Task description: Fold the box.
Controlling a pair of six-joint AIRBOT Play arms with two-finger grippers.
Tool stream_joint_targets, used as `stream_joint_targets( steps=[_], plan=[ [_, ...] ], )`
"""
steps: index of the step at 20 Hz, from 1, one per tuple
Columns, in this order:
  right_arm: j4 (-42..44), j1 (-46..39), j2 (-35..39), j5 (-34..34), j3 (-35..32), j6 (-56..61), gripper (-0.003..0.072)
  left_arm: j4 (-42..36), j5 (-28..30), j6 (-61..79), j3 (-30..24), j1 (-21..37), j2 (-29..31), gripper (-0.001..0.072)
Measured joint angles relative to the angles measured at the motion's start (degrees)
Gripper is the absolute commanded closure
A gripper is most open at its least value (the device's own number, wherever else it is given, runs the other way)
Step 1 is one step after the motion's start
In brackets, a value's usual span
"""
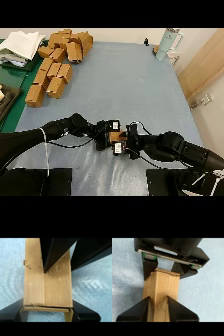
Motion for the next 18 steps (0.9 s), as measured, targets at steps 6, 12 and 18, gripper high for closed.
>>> stream_joint_targets(
  steps=[6,12,18],
  plan=[
    [-0.24,0.00,1.88,-0.87,0.00,0.00,0.0407,-0.02,0.13,0.07,0.00,0.00,0.00,0.0389],
    [1.01,0.00,3.15,-1.99,0.00,-0.02,0.0491,0.02,0.04,0.07,0.00,0.00,0.00,0.0389],
    [1.92,0.00,3.34,-2.14,0.00,-0.02,0.0612,0.02,0.02,0.07,0.00,0.00,0.00,0.0389]
  ],
)
